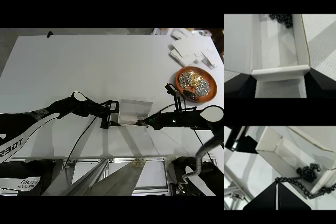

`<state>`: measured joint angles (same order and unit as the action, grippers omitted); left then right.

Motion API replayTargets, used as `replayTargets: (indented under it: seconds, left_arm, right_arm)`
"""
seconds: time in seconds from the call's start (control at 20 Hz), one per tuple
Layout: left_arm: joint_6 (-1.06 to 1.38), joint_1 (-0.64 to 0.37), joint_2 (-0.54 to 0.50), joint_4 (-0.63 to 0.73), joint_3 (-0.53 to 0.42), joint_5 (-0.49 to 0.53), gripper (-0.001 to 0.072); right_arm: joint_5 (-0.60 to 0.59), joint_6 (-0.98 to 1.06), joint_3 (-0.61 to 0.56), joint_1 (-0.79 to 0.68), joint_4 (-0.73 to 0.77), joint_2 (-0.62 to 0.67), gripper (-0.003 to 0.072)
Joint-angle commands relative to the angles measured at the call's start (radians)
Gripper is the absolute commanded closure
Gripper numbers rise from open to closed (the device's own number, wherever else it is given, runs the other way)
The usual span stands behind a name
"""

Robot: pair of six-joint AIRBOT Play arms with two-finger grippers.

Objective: Fold the box and place the chain.

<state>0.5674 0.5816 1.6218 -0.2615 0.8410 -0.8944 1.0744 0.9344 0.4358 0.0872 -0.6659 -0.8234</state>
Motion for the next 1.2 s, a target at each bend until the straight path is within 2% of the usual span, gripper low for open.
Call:
replayTargets:
  seconds: [0.0, 0.1, 0.15, 0.25, 0.35, 0.45, 0.6, 0.7, 0.8, 0.95, 1.15]
  left_arm:
    - [0.0, 0.0, 0.0, 0.0, 0.001, 0.0, 0.0624]
    - [0.0, 0.0, 0.0, 0.0, 0.001, 0.0, 0.0624]
    - [0.0, 0.0, 0.0, 0.0, 0.001, 0.0, 0.0624]
    - [0.0, 0.0, 0.0, 0.0, 0.001, 0.0, 0.0624]
    - [0.0, 0.0, 0.0, 0.0, 0.001, 0.0, 0.0624]
    - [0.0, 0.0, 0.0, 0.0, 0.001, 0.0, 0.0624]
    - [0.0, 0.0, 0.0, 0.0, 0.001, 0.0, 0.0624]
    - [0.0, 0.0, 0.0, 0.0, 0.001, 0.0, 0.0624]
    - [0.0, 0.0, 0.0, 0.0, 0.001, 0.0, 0.0624]
    - [0.0, 0.0, 0.0, 0.0, 0.001, 0.0, 0.0624]
    - [0.0, 0.0, 0.0, 0.0, 0.001, 0.0, 0.0624]
  right_arm:
    - [-0.017, -0.001, -0.001, 0.001, 0.017, -0.067, 0.0623]
    - [-0.043, 0.0, -0.001, 0.001, 0.03, -0.073, 0.0405]
    - [-0.038, -0.001, 0.001, 0.001, 0.065, -0.071, 0.0382]
    - [0.029, 0.0, 0.051, 0.001, 0.108, -0.07, 0.0384]
    - [0.131, 0.008, 0.158, -0.008, 0.096, -0.07, 0.0405]
    - [0.235, 0.06, 0.283, -0.03, 0.065, -0.07, 0.0511]
    - [0.28, 0.146, 0.434, -0.071, -0.056, -0.07, 0.052]
    - [0.244, 0.195, 0.461, -0.101, -0.165, -0.07, 0.0533]
    - [0.187, 0.265, 0.461, -0.12, -0.339, -0.072, 0.0669]
    - [0.08, 0.431, 0.457, -0.119, -0.565, -0.072, 0.0669]
    - [-0.078, 0.457, 0.37, -0.119, -0.585, -0.073, 0.0669]
